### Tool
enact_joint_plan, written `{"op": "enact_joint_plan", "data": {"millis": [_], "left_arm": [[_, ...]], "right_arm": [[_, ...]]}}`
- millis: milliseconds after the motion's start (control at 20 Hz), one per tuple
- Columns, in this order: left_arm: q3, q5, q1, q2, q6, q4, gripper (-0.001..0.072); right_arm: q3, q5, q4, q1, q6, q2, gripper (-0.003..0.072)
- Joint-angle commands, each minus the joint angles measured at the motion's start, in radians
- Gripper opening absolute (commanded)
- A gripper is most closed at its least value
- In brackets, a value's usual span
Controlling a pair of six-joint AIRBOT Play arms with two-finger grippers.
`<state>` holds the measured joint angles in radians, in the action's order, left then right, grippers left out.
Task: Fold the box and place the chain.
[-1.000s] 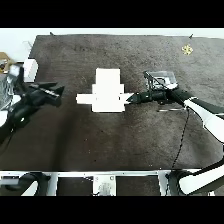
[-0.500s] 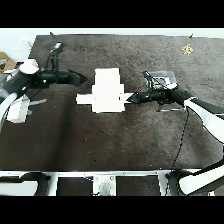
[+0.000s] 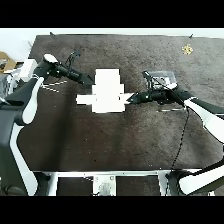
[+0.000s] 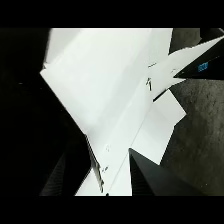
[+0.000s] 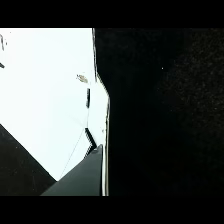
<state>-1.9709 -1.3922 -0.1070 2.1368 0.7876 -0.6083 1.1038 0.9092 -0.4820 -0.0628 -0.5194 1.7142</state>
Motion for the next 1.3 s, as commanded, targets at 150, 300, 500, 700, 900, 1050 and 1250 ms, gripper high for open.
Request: {"op": "enact_joint_plan", "data": {"millis": [150,300,500,700,900,1050,1250], "left_arm": [[-0.077,-0.085,-0.019,0.115,-0.030,0.151,0.0446],[-0.077,-0.084,-0.024,0.138,-0.030,0.137,0.0443],[-0.077,-0.096,-0.033,0.153,-0.055,0.133,0.0411],[-0.077,-0.078,-0.052,0.153,-0.089,0.121,0.0272],[-0.077,-0.095,-0.052,0.153,-0.109,0.119,0.0013],[-0.077,-0.113,-0.052,0.152,-0.217,0.121,0.0011],[-0.077,-0.111,-0.052,0.151,-0.416,0.125,0.0012]], "right_arm": [[0.000,0.002,-0.016,-0.001,0.004,0.000,0.0003],[0.000,0.002,-0.016,-0.001,0.005,0.000,0.0003],[0.000,-0.002,-0.016,-0.001,0.005,0.000,0.0003],[0.000,-0.002,-0.016,-0.001,0.005,0.000,0.0003],[0.000,-0.002,-0.016,-0.001,0.005,0.000,0.0004],[0.000,0.006,-0.016,0.008,0.031,-0.008,0.0439],[0.000,0.021,-0.016,0.082,0.072,-0.105,0.0438]]}}
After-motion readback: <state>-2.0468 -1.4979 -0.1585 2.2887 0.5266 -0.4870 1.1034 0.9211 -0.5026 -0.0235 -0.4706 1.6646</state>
